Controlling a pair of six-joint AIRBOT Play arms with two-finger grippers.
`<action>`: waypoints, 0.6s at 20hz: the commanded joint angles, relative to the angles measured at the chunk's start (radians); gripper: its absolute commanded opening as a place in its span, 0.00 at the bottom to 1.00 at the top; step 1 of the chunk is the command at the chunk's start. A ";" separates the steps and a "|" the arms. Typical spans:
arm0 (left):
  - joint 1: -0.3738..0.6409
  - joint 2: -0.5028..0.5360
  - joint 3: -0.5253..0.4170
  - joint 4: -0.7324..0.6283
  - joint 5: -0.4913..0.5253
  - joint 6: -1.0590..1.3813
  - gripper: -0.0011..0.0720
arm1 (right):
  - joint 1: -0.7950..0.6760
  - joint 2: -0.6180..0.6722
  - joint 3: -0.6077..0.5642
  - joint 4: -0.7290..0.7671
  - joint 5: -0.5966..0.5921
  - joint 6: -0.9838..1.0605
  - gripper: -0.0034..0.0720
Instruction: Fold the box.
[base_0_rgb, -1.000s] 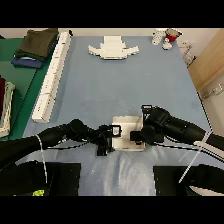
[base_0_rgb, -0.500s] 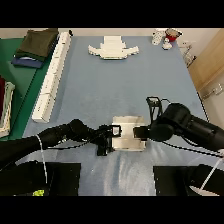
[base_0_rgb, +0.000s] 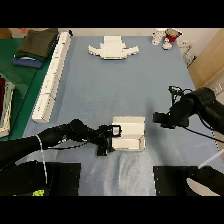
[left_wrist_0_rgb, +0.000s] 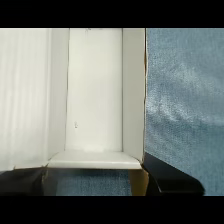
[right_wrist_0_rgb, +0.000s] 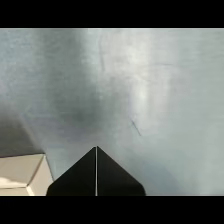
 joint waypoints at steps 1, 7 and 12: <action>0.000 0.000 0.000 0.000 0.000 0.000 0.74 | -0.266 -0.155 -0.001 0.484 0.120 -0.462 0.05; 0.000 0.000 0.000 0.000 0.000 0.000 0.74 | -0.359 -0.448 0.086 0.994 -0.188 -0.981 0.05; 0.000 0.000 0.000 0.000 0.000 0.000 0.74 | -0.279 -0.455 0.108 0.982 -0.246 -1.081 0.05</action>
